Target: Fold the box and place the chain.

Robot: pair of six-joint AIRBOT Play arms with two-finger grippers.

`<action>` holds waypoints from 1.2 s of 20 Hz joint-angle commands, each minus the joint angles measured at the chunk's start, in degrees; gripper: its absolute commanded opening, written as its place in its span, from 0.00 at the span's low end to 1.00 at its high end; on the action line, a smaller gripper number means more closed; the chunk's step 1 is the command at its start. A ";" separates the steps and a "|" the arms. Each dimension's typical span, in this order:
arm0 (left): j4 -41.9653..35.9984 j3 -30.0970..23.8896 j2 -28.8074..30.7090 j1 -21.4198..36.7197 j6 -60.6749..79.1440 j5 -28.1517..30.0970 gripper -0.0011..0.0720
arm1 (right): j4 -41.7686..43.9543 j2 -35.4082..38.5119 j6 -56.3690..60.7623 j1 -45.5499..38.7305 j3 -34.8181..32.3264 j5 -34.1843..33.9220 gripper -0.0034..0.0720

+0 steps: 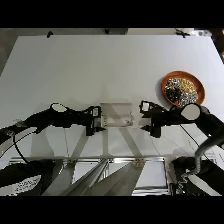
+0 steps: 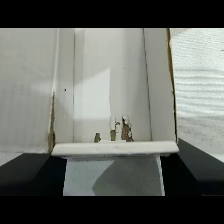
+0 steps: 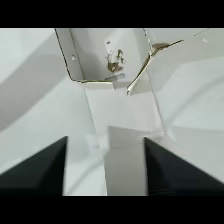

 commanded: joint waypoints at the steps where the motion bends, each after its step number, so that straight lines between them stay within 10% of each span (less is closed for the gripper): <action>1: 0.02 0.04 0.00 0.04 0.02 -0.02 0.22 | 10.82 7.58 1.01 -0.15 0.07 0.92 0.05; 7: 0.02 0.04 0.00 0.04 0.02 -0.02 0.22 | 28.79 4.24 -2.03 9.14 0.04 -23.71 0.05; 14: 0.02 0.04 0.00 0.04 0.02 -0.02 0.22 | 30.10 -12.76 8.96 10.08 0.04 -30.58 0.05; 24: 0.04 0.04 0.00 0.04 0.02 -0.02 0.22 | 30.05 -14.29 11.56 10.08 0.07 -28.44 0.06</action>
